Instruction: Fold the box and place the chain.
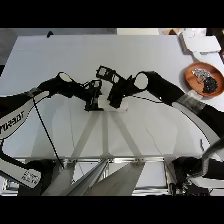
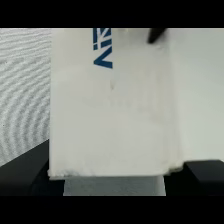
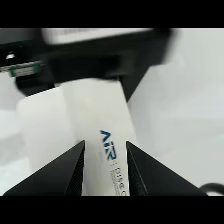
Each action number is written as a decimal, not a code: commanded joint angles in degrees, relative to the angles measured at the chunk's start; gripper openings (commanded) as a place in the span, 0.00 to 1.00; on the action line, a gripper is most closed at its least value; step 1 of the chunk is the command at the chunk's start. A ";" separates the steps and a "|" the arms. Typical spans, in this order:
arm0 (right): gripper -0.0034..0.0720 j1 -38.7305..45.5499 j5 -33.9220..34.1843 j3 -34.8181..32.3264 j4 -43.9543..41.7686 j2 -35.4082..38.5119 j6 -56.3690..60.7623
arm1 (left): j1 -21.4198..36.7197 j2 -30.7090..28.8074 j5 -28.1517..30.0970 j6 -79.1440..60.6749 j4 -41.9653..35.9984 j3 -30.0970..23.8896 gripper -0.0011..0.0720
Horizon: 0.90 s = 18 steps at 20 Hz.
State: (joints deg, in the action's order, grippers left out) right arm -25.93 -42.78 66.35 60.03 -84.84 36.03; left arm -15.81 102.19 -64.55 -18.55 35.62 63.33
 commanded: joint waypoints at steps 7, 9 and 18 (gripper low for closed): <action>0.44 -4.24 5.14 -4.04 2.82 2.21 -5.03 | 0.00 0.00 0.02 0.00 0.00 0.02 0.39; 0.44 -4.83 5.11 -4.04 3.02 2.23 -5.03 | 0.00 0.00 0.02 0.00 0.00 0.02 0.39; 0.44 -5.14 9.22 -4.48 11.28 2.21 0.26 | 0.00 0.00 0.02 0.00 0.00 0.02 0.39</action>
